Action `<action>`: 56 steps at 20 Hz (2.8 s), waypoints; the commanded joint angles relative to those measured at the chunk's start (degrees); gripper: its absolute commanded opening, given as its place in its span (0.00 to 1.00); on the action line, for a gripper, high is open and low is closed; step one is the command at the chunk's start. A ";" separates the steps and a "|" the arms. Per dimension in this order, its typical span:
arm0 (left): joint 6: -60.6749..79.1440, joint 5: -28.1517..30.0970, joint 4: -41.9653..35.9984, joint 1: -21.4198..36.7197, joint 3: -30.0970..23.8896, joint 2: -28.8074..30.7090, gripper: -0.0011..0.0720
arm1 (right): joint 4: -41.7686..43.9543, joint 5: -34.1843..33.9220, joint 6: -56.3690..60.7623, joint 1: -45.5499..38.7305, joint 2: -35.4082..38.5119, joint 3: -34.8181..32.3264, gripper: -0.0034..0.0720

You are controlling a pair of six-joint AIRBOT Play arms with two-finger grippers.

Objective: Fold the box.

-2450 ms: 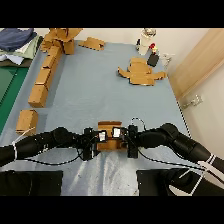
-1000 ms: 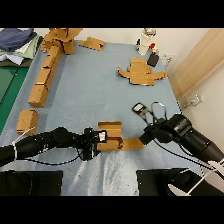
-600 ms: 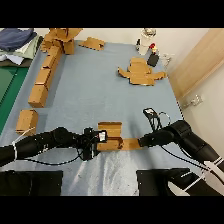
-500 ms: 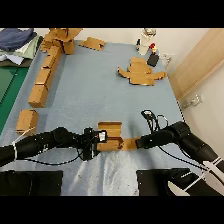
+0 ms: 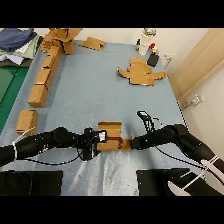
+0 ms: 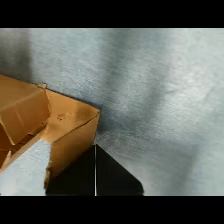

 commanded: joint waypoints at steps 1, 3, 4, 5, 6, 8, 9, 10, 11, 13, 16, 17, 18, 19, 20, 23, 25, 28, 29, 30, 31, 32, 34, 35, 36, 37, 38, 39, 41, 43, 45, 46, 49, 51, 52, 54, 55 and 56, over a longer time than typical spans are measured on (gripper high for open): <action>0.02 0.00 0.00 0.07 0.04 -0.04 0.73 | 4.63 0.85 -3.52 0.04 -0.31 0.04 0.05; 0.02 -0.02 0.00 0.07 0.04 -0.04 0.73 | 4.66 0.81 -3.67 0.04 0.13 0.04 0.05; 0.02 -0.02 0.00 0.07 0.04 -0.04 0.73 | 4.42 0.61 -3.65 0.04 0.42 0.04 0.05; 0.02 -0.02 0.00 0.07 0.04 -0.04 0.73 | 3.82 0.20 -3.61 0.04 0.74 0.04 0.05; 0.02 0.00 0.00 0.07 0.04 -0.04 0.73 | 2.97 -0.28 -3.58 0.02 1.07 0.04 0.05; 0.02 0.00 0.00 0.07 0.04 -0.04 0.73 | 0.35 -0.52 -1.31 0.02 1.42 0.04 0.05; 0.02 0.00 0.00 0.07 0.04 -0.04 0.73 | -0.92 -0.55 -0.28 0.02 1.40 0.02 0.05; 0.02 -0.02 0.00 0.07 0.04 -0.04 0.73 | -2.03 -0.55 0.85 0.02 1.36 0.00 0.05; 0.02 0.00 0.00 0.07 0.04 -0.04 0.73 | -3.04 -0.52 1.81 0.02 1.31 0.00 0.05; 0.02 0.00 0.00 0.07 0.04 -0.04 0.73 | -4.17 -0.46 3.15 0.02 1.03 -0.04 0.05; 0.02 -0.02 0.00 0.07 0.04 -0.04 0.73 | -2.32 -0.42 2.84 0.04 -0.83 -0.04 0.05; 0.02 0.00 0.00 0.07 0.04 -0.04 0.73 | -0.09 -0.24 1.49 0.04 -1.46 -0.04 0.05; 0.02 0.00 0.00 0.07 0.04 -0.04 0.73 | 2.54 -0.13 -0.59 0.04 -1.92 -0.04 0.05; 0.02 0.00 0.00 0.07 0.04 -0.04 0.73 | 4.57 0.04 -2.16 0.04 -2.38 -0.04 0.05; 0.02 0.00 0.00 0.07 0.04 -0.04 0.73 | 5.03 0.09 -2.34 0.04 -2.75 -0.04 0.05; 0.02 -0.02 0.00 0.07 0.04 -0.04 0.73 | 5.70 -1.40 -2.51 0.22 -2.60 -0.02 0.05; 0.02 0.00 0.00 0.07 0.04 -0.04 0.73 | 6.01 -2.43 -2.51 0.63 -0.79 0.02 0.05; 0.02 -0.02 0.00 0.07 0.04 -0.04 0.73 | 6.88 -2.89 -2.49 0.63 3.80 0.04 0.05; 0.02 -0.02 0.00 0.07 0.04 -0.04 0.73 | 7.76 -2.95 -2.49 0.63 5.60 0.04 0.05; 0.02 0.00 0.00 0.07 0.04 -0.04 0.73 | 9.05 -3.04 -2.49 0.63 7.15 0.04 0.06; 0.02 0.00 0.00 0.07 0.04 -0.04 0.73 | 11.04 -3.04 -2.49 0.63 8.46 0.04 0.22; 0.02 0.00 0.00 0.07 0.04 -0.04 0.73 | 13.14 -2.97 -2.51 0.63 9.27 0.04 0.33; 0.02 0.00 0.00 0.07 0.04 -0.04 0.73 | 15.23 -2.82 -2.54 0.63 9.20 0.04 0.36; 0.02 -0.02 0.00 0.07 0.04 -0.04 0.73 | 15.23 -2.80 -2.54 0.63 8.87 0.04 0.43; 0.02 0.00 0.00 0.07 0.04 -0.04 0.73 | 15.23 -2.78 -2.51 0.63 8.59 0.04 0.60; 0.02 0.00 0.00 0.07 0.04 -0.04 0.73 | 15.26 -2.78 -2.49 0.63 8.44 0.04 0.63; 0.02 0.00 0.00 0.07 0.04 -0.04 0.73 | 15.23 -2.36 -2.51 0.63 8.31 0.04 0.63; 0.02 0.00 0.00 0.07 0.04 -0.04 0.73 | 15.23 -1.77 -2.51 0.63 8.07 0.04 0.63; 0.02 -0.02 0.00 0.04 0.04 -0.04 0.73 | 15.21 -1.16 -2.51 0.63 6.56 0.04 0.63; 0.02 0.00 0.00 0.07 0.04 -0.04 0.73 | 15.23 -0.11 -2.51 0.66 3.89 0.13 0.63; 0.02 0.00 0.00 0.07 0.04 -0.04 0.73 | 15.15 -0.42 -2.49 0.66 0.90 1.90 0.63; 0.02 0.00 0.00 0.07 0.04 -0.04 0.73 | 14.91 -0.55 -2.40 1.05 -0.61 3.61 0.63; 0.02 0.00 0.00 0.07 0.04 -0.04 0.73 | 10.93 -0.94 4.15 5.38 -5.09 8.31 0.63; 0.02 0.00 0.00 0.07 0.04 -0.04 0.73 | 5.40 -0.87 11.65 9.90 -8.46 10.62 0.62; 0.02 0.00 0.00 0.07 0.04 -0.04 0.73 | 1.55 -0.87 16.31 12.31 -10.16 12.11 0.62; 0.02 -0.02 0.00 0.07 0.04 -0.04 0.73 | -5.95 -1.75 25.97 16.48 -13.05 15.21 0.62; 0.02 0.00 0.00 0.07 0.04 -0.04 0.73 | -8.68 -2.75 30.03 18.21 -14.32 16.79 0.62; 0.02 0.00 0.00 0.07 0.04 -0.04 0.73 | -11.34 -4.07 33.88 19.93 -15.61 18.58 0.62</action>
